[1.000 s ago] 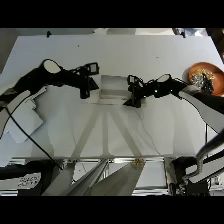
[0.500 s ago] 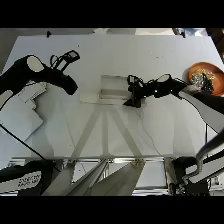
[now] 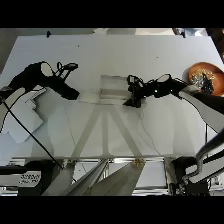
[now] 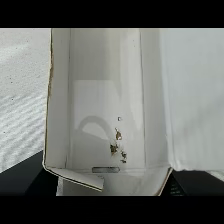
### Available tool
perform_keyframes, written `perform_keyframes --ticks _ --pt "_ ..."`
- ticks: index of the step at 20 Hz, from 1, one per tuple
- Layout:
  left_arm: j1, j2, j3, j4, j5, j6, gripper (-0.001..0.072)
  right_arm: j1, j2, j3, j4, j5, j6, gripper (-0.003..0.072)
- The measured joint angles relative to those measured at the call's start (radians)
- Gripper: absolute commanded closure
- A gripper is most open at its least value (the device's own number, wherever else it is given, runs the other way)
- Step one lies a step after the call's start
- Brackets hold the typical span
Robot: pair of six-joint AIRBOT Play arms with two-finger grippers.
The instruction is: Fold the box and place the chain.
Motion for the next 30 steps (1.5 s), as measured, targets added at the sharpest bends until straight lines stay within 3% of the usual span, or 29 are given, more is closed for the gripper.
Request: perform_keyframes --ticks 13,18,30 --pt "-0.005 -0.015 -0.001 -0.2 -0.016 0.075 0.0706 0.0 0.0 0.0 0.0 0.0 0.0 0.0168" --pt "-0.021 -0.042 -0.002 -0.305 0.03 0.127 0.0704 0.0 0.0 0.0 0.0 0.0 0.0 0.0168" --pt "-0.071 -0.089 -0.002 -0.323 0.069 0.182 0.0706 0.0 0.0 0.0 0.0 0.0 -0.001 0.0167"
